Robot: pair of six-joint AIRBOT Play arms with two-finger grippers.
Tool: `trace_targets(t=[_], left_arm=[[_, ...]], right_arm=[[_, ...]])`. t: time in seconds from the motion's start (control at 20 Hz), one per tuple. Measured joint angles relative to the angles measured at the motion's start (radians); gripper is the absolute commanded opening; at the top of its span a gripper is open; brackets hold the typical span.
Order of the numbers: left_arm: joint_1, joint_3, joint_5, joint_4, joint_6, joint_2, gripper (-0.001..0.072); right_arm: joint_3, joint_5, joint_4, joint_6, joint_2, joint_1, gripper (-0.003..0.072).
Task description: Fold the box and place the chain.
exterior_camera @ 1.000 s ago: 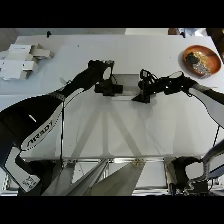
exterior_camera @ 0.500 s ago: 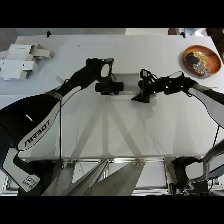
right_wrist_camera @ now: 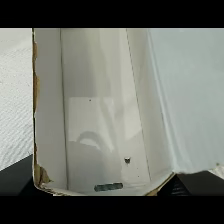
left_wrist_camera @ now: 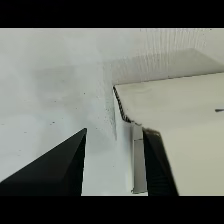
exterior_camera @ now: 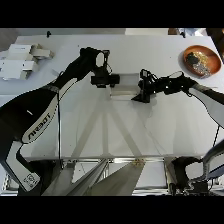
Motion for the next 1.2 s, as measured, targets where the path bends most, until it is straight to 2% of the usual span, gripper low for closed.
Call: trace_targets(t=[0.15,0.25,0.3,0.4,0.5,0.55,0.6,0.65,1.0,1.1,1.2], left_arm=[[-0.010,0.024,-0.020,-0.009,0.004,-0.032,0.0382],[-0.019,0.032,-0.026,-0.016,0.004,-0.050,0.0315],[-0.025,0.034,-0.028,-0.019,0.003,-0.058,0.0315],[-0.034,0.036,-0.029,-0.020,0.000,-0.069,0.0217],[-0.041,0.037,-0.033,-0.018,-0.005,-0.079,0.0174],[-0.044,0.038,-0.034,-0.015,-0.006,-0.081,0.0066],[-0.045,0.038,-0.039,-0.011,-0.008,-0.083,0.0053],[-0.047,0.038,-0.038,-0.009,-0.012,-0.084,0.0008],[-0.053,0.039,-0.034,-0.013,-0.009,-0.087,0.0024],[-0.055,0.039,-0.037,-0.019,-0.005,-0.088,0.0216],[-0.055,0.041,-0.044,-0.025,-0.005,-0.087,0.0238]], right_arm=[[0.000,0.000,0.000,0.000,0.000,0.000,0.0598],[0.000,0.000,0.000,0.000,0.000,0.000,0.0598],[0.000,0.000,0.000,0.000,0.000,0.000,0.0598],[0.000,0.000,0.000,0.000,0.000,0.000,0.0598],[0.000,0.000,-0.001,-0.001,0.000,0.000,0.0598],[0.000,0.000,-0.002,-0.001,0.000,0.000,0.0598],[0.000,-0.001,-0.003,-0.001,0.000,0.000,0.0598],[0.000,0.005,-0.001,-0.001,0.000,0.000,0.0598],[0.000,0.002,-0.001,-0.002,0.000,0.000,0.0598],[0.000,-0.008,0.000,-0.002,0.000,0.000,0.0598],[0.000,-0.005,0.000,-0.002,0.000,0.000,0.0598]])
